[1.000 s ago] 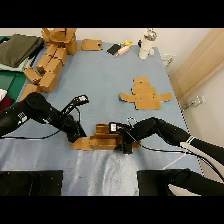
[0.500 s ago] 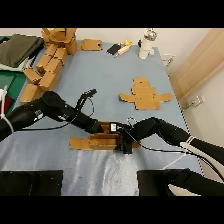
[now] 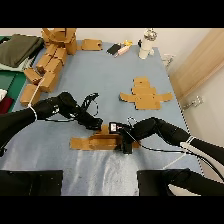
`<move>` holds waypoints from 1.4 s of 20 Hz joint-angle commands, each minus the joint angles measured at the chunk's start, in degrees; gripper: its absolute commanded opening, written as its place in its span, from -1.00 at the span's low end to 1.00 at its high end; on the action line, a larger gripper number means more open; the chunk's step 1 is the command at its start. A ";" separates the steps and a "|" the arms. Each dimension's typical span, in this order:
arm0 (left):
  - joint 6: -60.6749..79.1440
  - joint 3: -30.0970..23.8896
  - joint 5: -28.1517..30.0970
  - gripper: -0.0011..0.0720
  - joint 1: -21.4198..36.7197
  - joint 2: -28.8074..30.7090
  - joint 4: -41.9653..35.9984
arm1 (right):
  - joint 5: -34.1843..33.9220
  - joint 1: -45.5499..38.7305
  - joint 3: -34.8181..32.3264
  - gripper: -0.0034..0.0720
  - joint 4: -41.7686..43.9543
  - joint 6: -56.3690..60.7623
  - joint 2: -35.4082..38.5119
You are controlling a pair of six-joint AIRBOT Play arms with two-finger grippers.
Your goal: Fold the box.
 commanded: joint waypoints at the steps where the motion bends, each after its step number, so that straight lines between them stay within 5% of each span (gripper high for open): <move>1: -0.44 0.28 -0.96 -0.94 -0.02 -1.84 1.84 | 0.02 0.04 0.00 0.47 -0.02 -0.02 -0.02; 6: 8.81 1.88 -4.17 -0.95 0.00 0.13 0.70 | 0.02 0.04 0.00 0.47 -0.02 -0.02 -0.02; 15: 42.53 -4.33 -18.99 -0.94 6.67 20.26 4.26 | 0.02 0.04 0.00 0.47 -0.02 -0.02 -0.02; 17: 54.58 -10.58 -17.05 -0.94 9.81 23.08 4.22 | -0.02 0.04 0.00 0.47 -0.02 -0.02 -0.02; 20: 65.29 -20.61 -3.37 -0.93 11.76 26.40 1.22 | 0.00 0.04 0.00 0.47 -0.04 -0.02 -0.02; 21: 67.38 -22.73 -0.46 -0.86 11.45 26.91 -1.03 | 0.02 0.04 0.00 0.47 -0.04 -0.02 -0.02; 23: 72.72 -25.79 2.75 0.69 10.58 27.10 -5.14 | 0.00 0.04 0.00 0.47 -0.04 -0.02 -0.02; 28: 82.20 -29.20 3.72 0.89 7.87 26.05 -7.54 | 0.00 0.04 0.00 0.47 -0.02 -0.02 -0.02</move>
